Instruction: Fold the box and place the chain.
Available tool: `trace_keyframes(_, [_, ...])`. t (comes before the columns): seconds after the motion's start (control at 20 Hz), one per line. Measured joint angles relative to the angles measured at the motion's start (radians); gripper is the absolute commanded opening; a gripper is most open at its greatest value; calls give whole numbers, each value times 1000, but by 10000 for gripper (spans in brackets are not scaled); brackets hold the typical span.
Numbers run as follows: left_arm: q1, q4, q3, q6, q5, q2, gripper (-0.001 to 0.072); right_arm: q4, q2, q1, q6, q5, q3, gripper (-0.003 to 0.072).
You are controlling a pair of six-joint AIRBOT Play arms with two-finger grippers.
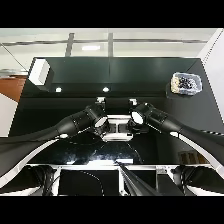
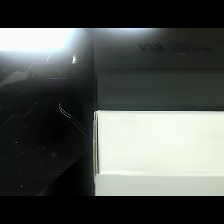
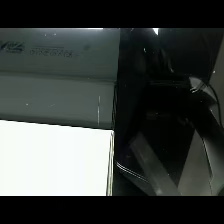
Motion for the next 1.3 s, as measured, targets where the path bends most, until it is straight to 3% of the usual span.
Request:
trace_keyframes(0.05, [0, 0, 0, 0, 0, 0, 28, 1, 0, 0, -1, 0, 0, 60])
trace_keyframes(0.1, [0, 0, 0, 0, 0, 0, 29, 1, 0, 0, -3, -1, 0, 192])
trace_keyframes(0.15, [0, 0, 0, 0, 0, 0, 28, 3, 0, 0, -6, -5, 0, 240])
trace_keyframes(0.95, [0, 1, 0, -1, 0, 0, 28, -28, 0, 0, -4, 60, 33, 236])
trace_keyframes(1.0, [0, 1, 0, -1, 0, 0, 28, -28, 0, 0, -4, 59, 34, 216])
trace_keyframes(1.05, [0, 1, 0, -1, 0, 0, 28, -28, 0, 0, -4, 59, 35, 36])
trace_keyframes(1.3, [0, 0, 0, -2, 0, 0, 29, -24, 0, 0, -8, 48, 37, 41])
